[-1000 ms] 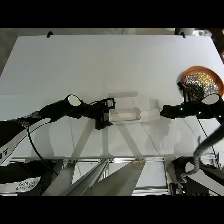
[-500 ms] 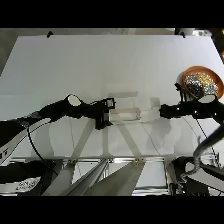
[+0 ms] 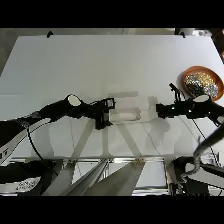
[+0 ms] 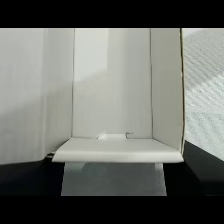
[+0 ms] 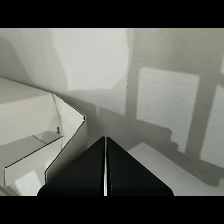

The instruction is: Fold the box and place the chain.

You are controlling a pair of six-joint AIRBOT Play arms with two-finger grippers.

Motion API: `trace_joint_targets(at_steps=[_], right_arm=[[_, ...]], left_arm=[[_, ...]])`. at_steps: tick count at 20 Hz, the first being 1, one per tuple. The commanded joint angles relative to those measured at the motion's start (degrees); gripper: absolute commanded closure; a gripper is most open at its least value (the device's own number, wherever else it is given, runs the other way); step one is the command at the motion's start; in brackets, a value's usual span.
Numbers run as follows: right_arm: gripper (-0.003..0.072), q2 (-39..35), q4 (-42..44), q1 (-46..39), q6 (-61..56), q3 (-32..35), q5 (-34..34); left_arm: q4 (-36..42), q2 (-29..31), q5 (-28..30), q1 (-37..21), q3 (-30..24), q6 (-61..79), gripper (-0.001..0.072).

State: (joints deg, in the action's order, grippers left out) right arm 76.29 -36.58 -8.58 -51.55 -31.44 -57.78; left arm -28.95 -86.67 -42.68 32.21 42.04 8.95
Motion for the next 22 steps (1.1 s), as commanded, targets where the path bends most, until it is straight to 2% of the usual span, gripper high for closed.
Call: trace_joint_targets(at_steps=[1, 8, 15, 18, 20, 22], right_arm=[[0.0671, 1.1, 2.9, 1.8, 1.1, 0.0, -0.1], [0.0668, 0.0, 3.2, 2.9, 1.0, -0.1, -3.0], [0.0666, -5.2, 3.7, 2.9, 0.6, -0.2, -4.7], [0.0664, -5.2, 1.7, 5.1, 0.4, -0.2, -4.7], [0.0587, -5.2, 1.3, 7.0, -0.7, -0.2, -3.9], [0.0574, -5.2, 1.3, 7.9, -1.1, -0.5, -4.2]], left_arm=[[0.0, 0.0, 0.0, 0.0, 0.0, 0.0, 0.07], [0.0, 0.0, 0.0, 0.0, 0.0, 0.0, 0.07], [0.0, 0.0, 0.0, 0.0, 0.0, 0.0, 0.07], [0.0, 0.0, 0.0, 0.0, 0.0, 0.0, 0.07], [0.0, 0.0, 0.0, 0.0, 0.0, 0.0, 0.07], [0.0, 0.0, 0.0, 0.0, 0.0, 0.0, 0.07]])
